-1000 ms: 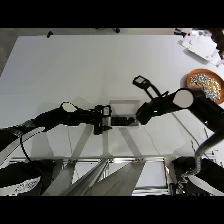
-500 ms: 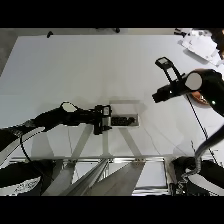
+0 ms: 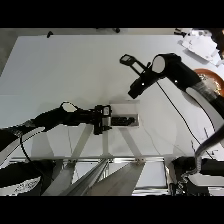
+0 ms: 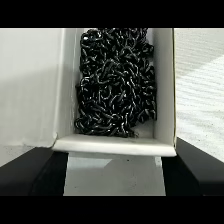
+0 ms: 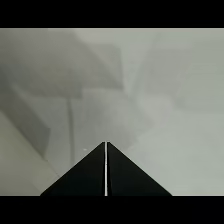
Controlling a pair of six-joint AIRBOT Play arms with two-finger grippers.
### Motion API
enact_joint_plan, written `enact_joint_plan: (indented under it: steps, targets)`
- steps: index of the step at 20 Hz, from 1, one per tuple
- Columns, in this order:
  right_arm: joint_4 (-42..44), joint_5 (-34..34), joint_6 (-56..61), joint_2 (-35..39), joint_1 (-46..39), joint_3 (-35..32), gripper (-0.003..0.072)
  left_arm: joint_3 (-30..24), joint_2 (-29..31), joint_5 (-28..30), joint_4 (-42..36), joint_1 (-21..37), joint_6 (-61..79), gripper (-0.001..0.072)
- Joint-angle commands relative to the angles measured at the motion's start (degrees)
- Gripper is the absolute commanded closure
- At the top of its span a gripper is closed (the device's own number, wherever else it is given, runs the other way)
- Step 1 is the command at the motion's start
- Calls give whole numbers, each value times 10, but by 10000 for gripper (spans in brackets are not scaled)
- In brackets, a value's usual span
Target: Fold the box and place the chain.
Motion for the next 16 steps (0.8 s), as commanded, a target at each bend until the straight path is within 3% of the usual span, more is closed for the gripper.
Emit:
enact_joint_plan:
  steps: [1, 7, 9, 12, 16]
  targets:
    - [-28, 43, -26, -8, 49, 14, 676, 0, 0, 0, 0, 0, 0, 390]
    - [-42, 131, -56, 9, 105, 12, 667, 0, 0, 0, 0, 0, 0, 390]
    - [-56, 134, -56, 26, 124, 12, 533, 0, 0, 0, 0, 0, 0, 390]
    - [-58, 136, -63, 61, 141, -1, 510, 0, 0, 0, 0, 0, 0, 390]
    - [-57, 150, -78, 104, 157, -69, 471, 0, 0, 0, 0, 0, 0, 390]
